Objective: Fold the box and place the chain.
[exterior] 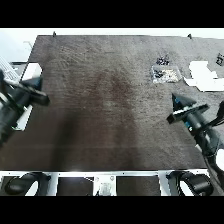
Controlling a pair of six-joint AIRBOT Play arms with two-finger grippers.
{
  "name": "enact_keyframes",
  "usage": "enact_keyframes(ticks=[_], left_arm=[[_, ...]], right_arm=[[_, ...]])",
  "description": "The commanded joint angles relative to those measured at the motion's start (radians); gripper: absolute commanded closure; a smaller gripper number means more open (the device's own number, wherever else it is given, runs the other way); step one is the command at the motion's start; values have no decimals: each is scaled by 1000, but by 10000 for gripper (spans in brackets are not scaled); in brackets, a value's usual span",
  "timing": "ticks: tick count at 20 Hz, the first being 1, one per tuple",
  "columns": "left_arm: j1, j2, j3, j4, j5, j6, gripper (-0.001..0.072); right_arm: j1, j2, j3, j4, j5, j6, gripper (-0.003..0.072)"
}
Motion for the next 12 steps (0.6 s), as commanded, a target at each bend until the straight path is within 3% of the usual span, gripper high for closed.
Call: enact_keyframes(ticks=[1,4,12], left_arm=[[-49,45,-181,-1,95,-6,693],[-49,45,-230,-3,114,-6,689],[-49,45,-230,-3,93,-6,688]], right_arm=[[0,109,-172,-2,-55,1,670],[0,140,-211,-1,-55,2,669],[1,140,-211,-2,-52,1,668]])
